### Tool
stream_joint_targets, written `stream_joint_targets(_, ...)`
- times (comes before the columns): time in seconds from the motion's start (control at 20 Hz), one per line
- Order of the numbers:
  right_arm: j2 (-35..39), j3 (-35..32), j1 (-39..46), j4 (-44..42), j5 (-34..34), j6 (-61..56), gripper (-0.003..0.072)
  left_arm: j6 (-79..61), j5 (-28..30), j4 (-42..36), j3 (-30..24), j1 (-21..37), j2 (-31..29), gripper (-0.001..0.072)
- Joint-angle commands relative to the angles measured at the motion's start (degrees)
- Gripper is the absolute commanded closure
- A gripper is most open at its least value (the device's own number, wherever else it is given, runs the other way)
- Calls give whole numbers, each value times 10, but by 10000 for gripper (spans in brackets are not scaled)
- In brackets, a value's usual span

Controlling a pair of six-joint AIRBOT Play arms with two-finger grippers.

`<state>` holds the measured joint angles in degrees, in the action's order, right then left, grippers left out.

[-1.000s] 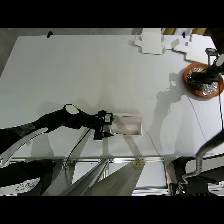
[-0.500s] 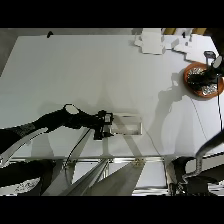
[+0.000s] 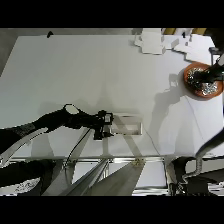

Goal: Fold the box and place the chain.

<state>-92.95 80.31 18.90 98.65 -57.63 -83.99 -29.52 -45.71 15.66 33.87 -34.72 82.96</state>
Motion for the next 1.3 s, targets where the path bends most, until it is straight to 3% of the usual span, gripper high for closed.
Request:
stream_joint_targets(0.0,70,0,0,-14,-16,21,666,0,0,0,0,0,0,501)
stream_joint_targets(0.7,369,0,-7,-346,-187,140,666,0,0,0,0,0,0,501)
stream_joint_targets(1.0,473,0,-139,-347,-259,138,667,0,0,0,0,0,0,501)
stream_joint_targets(1.25,518,0,-272,-353,-291,113,667,0,0,0,0,0,0,501)
